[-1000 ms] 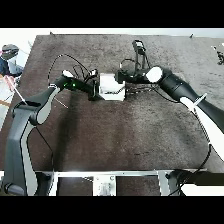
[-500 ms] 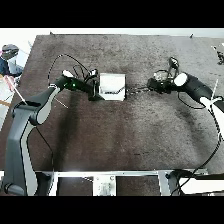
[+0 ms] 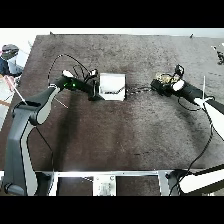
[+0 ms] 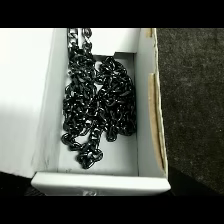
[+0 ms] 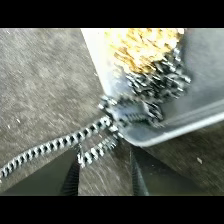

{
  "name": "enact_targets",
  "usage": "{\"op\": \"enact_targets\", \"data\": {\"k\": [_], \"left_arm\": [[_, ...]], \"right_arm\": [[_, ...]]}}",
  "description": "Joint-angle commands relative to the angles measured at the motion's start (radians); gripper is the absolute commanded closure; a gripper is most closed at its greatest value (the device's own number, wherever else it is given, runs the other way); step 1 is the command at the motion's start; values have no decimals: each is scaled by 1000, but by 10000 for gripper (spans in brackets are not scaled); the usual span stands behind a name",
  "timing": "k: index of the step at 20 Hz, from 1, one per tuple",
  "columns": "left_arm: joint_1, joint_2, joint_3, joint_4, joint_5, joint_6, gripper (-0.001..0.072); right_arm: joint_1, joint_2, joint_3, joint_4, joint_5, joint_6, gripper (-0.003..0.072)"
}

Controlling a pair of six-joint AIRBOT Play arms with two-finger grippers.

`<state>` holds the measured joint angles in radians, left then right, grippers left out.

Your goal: Fold the box and place the chain.

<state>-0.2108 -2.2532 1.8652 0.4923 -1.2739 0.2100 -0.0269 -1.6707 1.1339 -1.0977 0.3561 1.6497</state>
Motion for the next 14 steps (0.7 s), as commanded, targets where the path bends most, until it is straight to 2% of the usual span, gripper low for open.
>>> {"op": "enact_targets", "data": {"k": [1,2,7,10,14], "left_arm": [[1,1,0,0,0,0,172],[1,1,0,0,0,0,172],[1,1,0,0,0,0,171],[1,1,0,0,0,0,172],[1,1,0,0,0,0,172]], "right_arm": [[8,-45,28,29,-21,1,608],[8,-46,29,43,-1,1,659],[37,38,29,40,107,-34,677],[96,170,29,40,138,-72,677],[229,370,30,39,108,-88,676]]}}
